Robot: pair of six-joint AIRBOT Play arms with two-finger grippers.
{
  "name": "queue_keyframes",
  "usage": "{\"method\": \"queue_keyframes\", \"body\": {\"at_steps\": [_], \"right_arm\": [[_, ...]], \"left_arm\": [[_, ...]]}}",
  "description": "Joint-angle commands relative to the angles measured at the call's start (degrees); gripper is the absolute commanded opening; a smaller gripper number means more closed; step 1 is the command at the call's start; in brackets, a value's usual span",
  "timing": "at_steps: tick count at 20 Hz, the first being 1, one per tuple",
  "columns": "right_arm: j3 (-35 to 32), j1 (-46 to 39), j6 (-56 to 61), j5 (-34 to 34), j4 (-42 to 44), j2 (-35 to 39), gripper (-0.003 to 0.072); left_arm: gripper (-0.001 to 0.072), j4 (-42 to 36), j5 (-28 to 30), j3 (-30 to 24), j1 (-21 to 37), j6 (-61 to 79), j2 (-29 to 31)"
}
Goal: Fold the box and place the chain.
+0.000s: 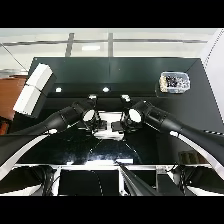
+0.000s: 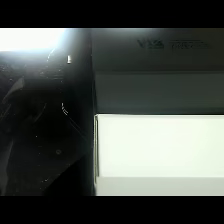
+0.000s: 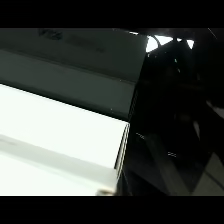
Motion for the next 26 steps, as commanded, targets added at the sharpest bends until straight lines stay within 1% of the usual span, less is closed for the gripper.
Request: {"method": "queue_keyframes", "body": {"at_steps": [1, 11, 15, 19, 20, 21, 26], "right_arm": [[1.25, 0.44, 0.76, 1.84, -0.20, -1.16, 0.0245], [1.88, 1.42, 4.74, 0.52, -3.10, -1.88, 0.0238], [2.10, 1.53, 7.74, 1.03, -5.05, -1.90, 0.0238], [2.10, 1.57, 9.57, 1.25, -5.14, -2.14, 0.0236], [2.10, 1.64, 9.81, 1.42, -5.16, -2.29, 0.0198], [2.10, 1.66, 9.84, 1.40, -5.16, -2.36, 0.0179], [2.10, 1.77, 11.15, 1.36, -6.05, -2.75, 0.0179]], "left_arm": [[0.0031, 0.02, 0.02, -0.02, 0.04, 0.00, 0.02], [0.0031, 0.02, 0.04, -0.02, 0.04, 0.00, 0.02], [0.0031, 0.20, 0.20, -0.02, 0.04, 0.02, 0.02], [0.0031, 0.17, 0.20, -0.02, 0.04, 0.02, 0.02], [0.0031, 0.17, 0.22, -0.02, 0.04, 0.00, 0.02], [0.0031, 0.13, 0.22, -0.02, 0.02, 0.00, 0.02], [0.0031, -0.02, 0.20, -0.02, 0.02, 0.00, 0.02]]}}
